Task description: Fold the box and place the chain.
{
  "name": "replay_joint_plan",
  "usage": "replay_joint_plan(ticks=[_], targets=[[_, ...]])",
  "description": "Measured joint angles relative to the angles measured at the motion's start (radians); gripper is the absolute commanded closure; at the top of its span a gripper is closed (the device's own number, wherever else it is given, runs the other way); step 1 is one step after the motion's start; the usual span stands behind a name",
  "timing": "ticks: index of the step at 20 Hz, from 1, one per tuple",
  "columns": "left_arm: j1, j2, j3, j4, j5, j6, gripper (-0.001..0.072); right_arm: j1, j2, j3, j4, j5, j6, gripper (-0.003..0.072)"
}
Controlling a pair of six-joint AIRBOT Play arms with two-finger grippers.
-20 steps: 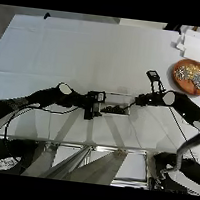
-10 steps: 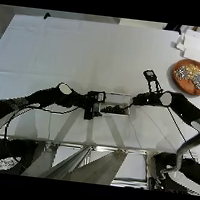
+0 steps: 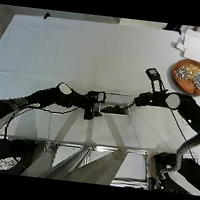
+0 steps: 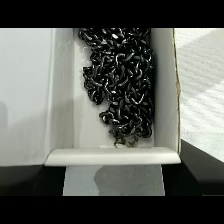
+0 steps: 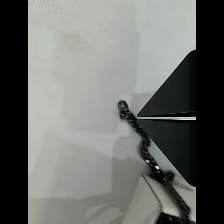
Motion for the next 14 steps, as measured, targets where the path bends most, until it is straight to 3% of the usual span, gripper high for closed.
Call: replay_joint_plan(ticks=[3, 4, 6, 9, 14], targets=[[0.0, 0.0, 0.0, 0.0, 0.0, 0.0, 0.0377, 0.0, 0.113, 0.0, 0.003, 0.055, 0.0, 0.0651], [0.0, 0.0, 0.0, 0.0, 0.0, 0.0, 0.0377, 0.0, 0.137, 0.0, 0.003, 0.064, 0.0, 0.0546], [0.0, 0.0, 0.0, 0.0, 0.0, 0.0, 0.0377, 0.0, 0.152, 0.0, 0.003, 0.08, -0.001, 0.0501], [0.0, 0.0, 0.0, 0.0, 0.0, 0.0, 0.0377, 0.005, 0.1, 0.0, 0.004, 0.088, 0.0, 0.0447], [0.0, 0.0, 0.0, 0.0, 0.0, 0.0, 0.0377, 0.089, -0.052, 0.0, -0.01, 0.049, 0.0, 0.045]])
